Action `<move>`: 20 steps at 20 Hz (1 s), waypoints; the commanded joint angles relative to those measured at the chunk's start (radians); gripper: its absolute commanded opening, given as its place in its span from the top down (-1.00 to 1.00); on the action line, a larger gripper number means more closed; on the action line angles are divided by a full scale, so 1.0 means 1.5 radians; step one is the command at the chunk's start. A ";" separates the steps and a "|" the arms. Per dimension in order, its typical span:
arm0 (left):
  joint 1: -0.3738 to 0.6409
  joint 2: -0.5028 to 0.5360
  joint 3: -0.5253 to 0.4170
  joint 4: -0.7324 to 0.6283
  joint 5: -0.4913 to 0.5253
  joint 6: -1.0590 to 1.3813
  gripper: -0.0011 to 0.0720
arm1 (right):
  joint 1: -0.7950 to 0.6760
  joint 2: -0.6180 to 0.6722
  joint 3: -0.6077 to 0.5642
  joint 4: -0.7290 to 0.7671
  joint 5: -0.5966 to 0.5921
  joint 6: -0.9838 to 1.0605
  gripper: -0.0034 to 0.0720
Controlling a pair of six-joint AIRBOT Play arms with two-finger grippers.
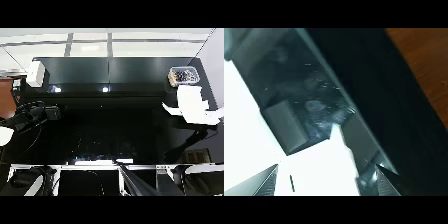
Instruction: Fold the box and place the chain.
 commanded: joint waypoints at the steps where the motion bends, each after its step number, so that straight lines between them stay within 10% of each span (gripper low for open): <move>1: 0.001 -0.019 0.000 -0.011 0.000 0.000 -0.97 | 0.038 -0.049 0.031 -0.026 0.038 -0.051 -0.78; 3: 0.001 -0.019 0.000 -0.011 -0.001 0.000 -0.97 | 0.049 -0.050 0.031 -0.046 0.040 -0.050 -0.47; 7: 0.001 -0.019 0.000 -0.011 -0.001 0.000 -0.97 | 0.051 -0.042 0.031 -0.045 0.078 -0.042 0.87; 12: 0.001 -0.019 0.000 -0.011 -0.001 0.000 -0.97 | 0.052 0.108 -0.074 0.043 0.061 -0.044 0.87; 20: -0.001 -0.025 0.000 -0.053 -0.001 0.001 -0.97 | 0.093 0.535 -0.497 0.309 -0.083 -0.120 0.88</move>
